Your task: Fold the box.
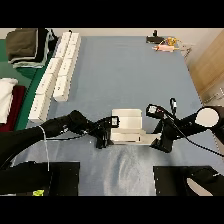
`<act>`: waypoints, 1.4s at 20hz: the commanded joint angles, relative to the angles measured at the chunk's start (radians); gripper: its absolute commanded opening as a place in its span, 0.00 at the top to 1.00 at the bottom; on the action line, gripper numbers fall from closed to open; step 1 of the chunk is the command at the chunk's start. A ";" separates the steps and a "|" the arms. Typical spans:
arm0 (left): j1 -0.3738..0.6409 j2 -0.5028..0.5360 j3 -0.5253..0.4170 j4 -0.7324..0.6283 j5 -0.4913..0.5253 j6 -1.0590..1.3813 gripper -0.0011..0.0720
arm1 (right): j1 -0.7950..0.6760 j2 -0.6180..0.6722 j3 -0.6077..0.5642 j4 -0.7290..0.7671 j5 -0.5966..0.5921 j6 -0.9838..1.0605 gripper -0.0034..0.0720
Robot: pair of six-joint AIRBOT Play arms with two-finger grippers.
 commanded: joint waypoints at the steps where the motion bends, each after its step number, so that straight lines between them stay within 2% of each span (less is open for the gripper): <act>1: -0.001 0.000 0.000 0.000 0.000 0.000 0.27 | 0.004 -0.037 -0.045 -0.036 -0.130 -0.183 0.05; 5: 0.000 0.000 0.000 0.000 0.000 0.000 0.27 | 0.004 -0.109 -0.122 0.108 -0.297 -0.526 0.05; 10: 0.000 0.000 0.000 0.000 0.000 0.000 0.27 | 0.004 -0.163 -0.129 0.261 -0.322 -0.642 0.08; 12: -0.001 0.000 0.000 0.000 0.000 0.000 0.27 | 0.004 -0.171 -0.129 0.266 -0.329 -0.642 0.32; 14: -0.001 0.000 0.000 0.000 0.000 0.000 0.27 | 0.004 -0.180 -0.129 0.265 -0.328 -0.642 0.51; 17: 0.000 0.000 0.000 0.000 0.000 0.000 0.27 | 0.011 -0.182 -0.129 0.263 -0.329 -0.642 0.65; 19: 0.000 0.000 0.000 0.000 0.000 0.000 0.27 | 0.014 -0.183 -0.129 0.248 -0.328 -0.642 0.61; 20: 0.000 0.000 0.000 0.000 0.000 0.000 0.27 | 0.014 -0.183 -0.129 0.236 -0.325 -0.641 0.42; 21: 0.000 0.000 0.000 0.000 0.000 0.000 0.27 | 0.014 -0.178 -0.129 0.224 -0.320 -0.641 0.31; 28: 0.000 0.000 0.000 0.000 0.000 0.000 0.27 | 0.014 -0.117 -0.129 0.077 -0.296 -0.519 0.29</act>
